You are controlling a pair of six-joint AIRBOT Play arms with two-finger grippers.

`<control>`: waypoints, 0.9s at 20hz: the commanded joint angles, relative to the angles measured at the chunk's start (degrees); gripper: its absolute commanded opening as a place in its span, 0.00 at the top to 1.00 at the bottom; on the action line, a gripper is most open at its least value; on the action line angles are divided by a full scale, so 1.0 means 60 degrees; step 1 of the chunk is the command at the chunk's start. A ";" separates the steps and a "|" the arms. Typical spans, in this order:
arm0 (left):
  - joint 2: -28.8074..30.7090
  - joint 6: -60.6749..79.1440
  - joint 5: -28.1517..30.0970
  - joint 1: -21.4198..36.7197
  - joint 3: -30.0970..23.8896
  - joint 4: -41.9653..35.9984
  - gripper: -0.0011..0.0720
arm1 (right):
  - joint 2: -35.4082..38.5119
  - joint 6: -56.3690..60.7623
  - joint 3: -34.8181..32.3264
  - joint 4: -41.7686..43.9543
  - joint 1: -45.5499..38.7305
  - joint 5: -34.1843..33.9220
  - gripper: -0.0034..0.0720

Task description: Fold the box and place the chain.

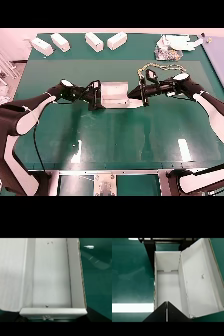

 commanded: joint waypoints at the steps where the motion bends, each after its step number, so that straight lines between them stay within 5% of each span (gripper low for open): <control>1: 0.0000 -0.0004 0.0004 0.0007 0.0007 0.0000 0.34 | 0.0572 0.0721 0.0069 0.0018 -0.0270 0.0219 0.94; 8: 0.0000 -0.0004 0.0015 0.0007 0.0007 0.0000 0.34 | 0.0681 0.7023 0.0058 -0.0568 -0.2499 -0.0747 0.94; 12: 0.0000 -0.0004 0.0015 0.0007 0.0007 0.0000 0.34 | 0.0583 0.9825 0.0011 -0.2055 -0.2994 -0.0772 0.95; 18: 0.0000 -0.0004 0.0015 0.0007 0.0007 0.0000 0.34 | 0.0550 1.1191 -0.0747 -0.2743 -0.2798 -0.1133 0.95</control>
